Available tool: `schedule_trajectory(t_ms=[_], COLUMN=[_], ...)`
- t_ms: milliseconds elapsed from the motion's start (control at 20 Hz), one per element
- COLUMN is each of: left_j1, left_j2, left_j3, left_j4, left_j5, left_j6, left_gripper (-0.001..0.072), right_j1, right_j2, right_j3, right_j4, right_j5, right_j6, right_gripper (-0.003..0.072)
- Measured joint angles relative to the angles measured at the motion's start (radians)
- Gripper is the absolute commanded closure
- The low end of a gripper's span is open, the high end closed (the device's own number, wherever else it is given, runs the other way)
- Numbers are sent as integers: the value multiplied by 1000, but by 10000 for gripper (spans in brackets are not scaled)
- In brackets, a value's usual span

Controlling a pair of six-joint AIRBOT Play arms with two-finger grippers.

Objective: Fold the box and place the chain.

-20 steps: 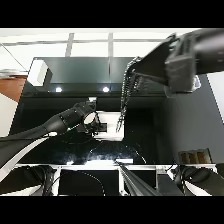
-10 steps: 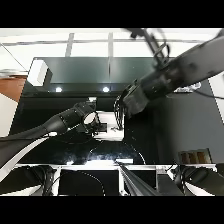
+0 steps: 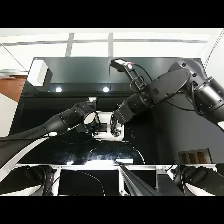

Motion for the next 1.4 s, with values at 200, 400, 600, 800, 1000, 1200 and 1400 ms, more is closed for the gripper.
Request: schedule_trajectory(t_ms=[200, 400, 600, 800, 1000, 1200, 1400], left_j1=[0, 0, 0, 0, 0, 0, 0], left_j2=[0, 0, 0, 0, 0, 0, 0], left_j3=[0, 0, 0, 0, 0, 0, 0], left_j4=[0, -1, -1, -1, -1, 0, 0], left_j5=[2, 5, 7, 7, 9, 10, 11], left_j6=[0, 0, 0, 0, 0, 0, 0], left_gripper=[684, 683, 684, 684, 684, 684, 684], right_j1=[2, 3, 3, 3, 3, -8, -103], right_j2=[-8, -12, -31, -48, -58, -59, 7], right_j3=[-13, -18, -29, -83, -159, -187, -183], right_j4=[-3, -10, -11, -11, -10, -11, -59], right_j5=[14, 17, 16, 37, 92, 105, -7], right_j6=[7, 11, 13, 13, 14, 18, 13], right_gripper=[657, 657, 658, 660, 598, 136, 136])
